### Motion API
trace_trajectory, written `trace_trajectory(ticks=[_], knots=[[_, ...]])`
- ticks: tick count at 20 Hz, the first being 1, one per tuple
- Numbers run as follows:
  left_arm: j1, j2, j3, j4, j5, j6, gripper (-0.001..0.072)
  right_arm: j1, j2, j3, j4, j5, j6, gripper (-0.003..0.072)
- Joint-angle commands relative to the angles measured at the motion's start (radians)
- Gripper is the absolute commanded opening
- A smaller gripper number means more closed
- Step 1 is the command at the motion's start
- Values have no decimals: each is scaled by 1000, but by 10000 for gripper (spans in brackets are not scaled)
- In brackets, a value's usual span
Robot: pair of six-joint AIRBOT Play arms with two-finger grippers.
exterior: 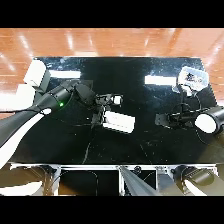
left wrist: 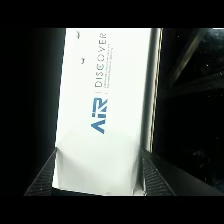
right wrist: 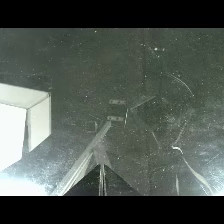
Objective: Fold the box and place the chain.
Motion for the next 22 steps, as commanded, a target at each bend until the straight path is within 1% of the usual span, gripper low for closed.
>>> trace_trajectory(ticks=[1,15,19,22], knots=[[0,3,2,4,-2,0,634,0,0,1,1,0,0,36],[2,14,3,9,-9,0,633,0,1,1,3,0,0,36],[0,12,2,39,32,0,633,0,1,1,3,0,0,36],[0,12,2,39,29,0,632,0,0,1,4,0,0,36]])
